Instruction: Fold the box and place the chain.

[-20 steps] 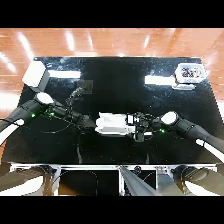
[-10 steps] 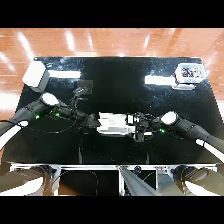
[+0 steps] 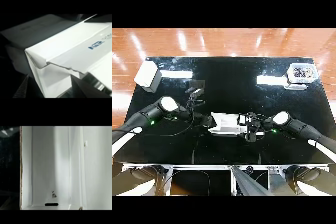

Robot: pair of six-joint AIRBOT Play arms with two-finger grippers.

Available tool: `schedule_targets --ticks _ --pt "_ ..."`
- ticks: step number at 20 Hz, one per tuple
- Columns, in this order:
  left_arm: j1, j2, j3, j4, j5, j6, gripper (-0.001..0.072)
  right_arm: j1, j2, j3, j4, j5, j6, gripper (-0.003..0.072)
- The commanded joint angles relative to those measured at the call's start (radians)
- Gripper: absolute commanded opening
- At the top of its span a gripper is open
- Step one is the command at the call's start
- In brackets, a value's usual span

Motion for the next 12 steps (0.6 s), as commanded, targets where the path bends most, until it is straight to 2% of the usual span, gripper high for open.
schedule_targets --ticks 1,4,7,12 --pt "-0.092 0.069 0.001 0.214 0.141 -0.294 0.0618 0.011 -0.001 0.000 -0.005 -0.029 0.021 0.0623" --pt "-0.187 0.074 0.001 0.304 0.201 -0.461 0.0618 0.011 -0.001 0.000 -0.005 -0.030 0.023 0.0623" --pt "-0.254 0.074 0.001 0.389 0.211 -0.589 0.0616 0.011 -0.001 0.000 -0.005 -0.030 0.023 0.0623" --pt "-0.265 0.077 0.001 0.414 0.157 -0.610 0.0612 0.011 -0.001 0.000 -0.005 -0.029 0.023 0.0623"
